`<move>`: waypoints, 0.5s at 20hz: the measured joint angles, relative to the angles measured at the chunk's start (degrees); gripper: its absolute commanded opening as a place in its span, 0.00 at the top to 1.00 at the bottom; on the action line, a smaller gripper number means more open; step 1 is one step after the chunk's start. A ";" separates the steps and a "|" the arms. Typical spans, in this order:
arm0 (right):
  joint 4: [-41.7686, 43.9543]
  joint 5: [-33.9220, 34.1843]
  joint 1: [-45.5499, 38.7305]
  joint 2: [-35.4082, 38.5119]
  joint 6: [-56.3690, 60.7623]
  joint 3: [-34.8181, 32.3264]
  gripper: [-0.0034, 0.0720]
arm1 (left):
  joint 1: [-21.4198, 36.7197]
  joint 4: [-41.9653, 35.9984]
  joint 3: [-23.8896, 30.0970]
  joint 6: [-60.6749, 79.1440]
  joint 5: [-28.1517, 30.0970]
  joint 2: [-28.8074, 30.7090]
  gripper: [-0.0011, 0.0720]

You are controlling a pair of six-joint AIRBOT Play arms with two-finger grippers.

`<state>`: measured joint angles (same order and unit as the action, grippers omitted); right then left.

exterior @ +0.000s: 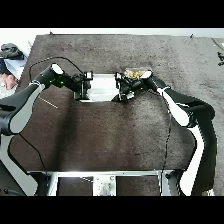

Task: Fold the box and place the chain.

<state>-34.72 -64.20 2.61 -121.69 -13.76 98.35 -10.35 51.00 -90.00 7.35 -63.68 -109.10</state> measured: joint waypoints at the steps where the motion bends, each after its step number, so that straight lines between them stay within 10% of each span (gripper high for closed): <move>1: 0.00 -0.02 0.00 0.00 0.00 0.00 0.53 | -0.02 -0.09 0.00 0.11 0.02 0.00 0.19; 3: 0.00 0.00 0.00 0.00 0.00 0.00 0.53 | 0.00 -0.24 0.00 0.11 0.02 0.00 0.47; 10: 0.00 0.00 0.00 0.00 0.00 0.00 0.53 | 0.00 -0.63 0.00 0.09 -0.72 0.00 0.74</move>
<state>-34.72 -64.20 2.61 -121.69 -13.76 98.35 -10.35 50.37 -90.00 7.44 -64.40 -109.10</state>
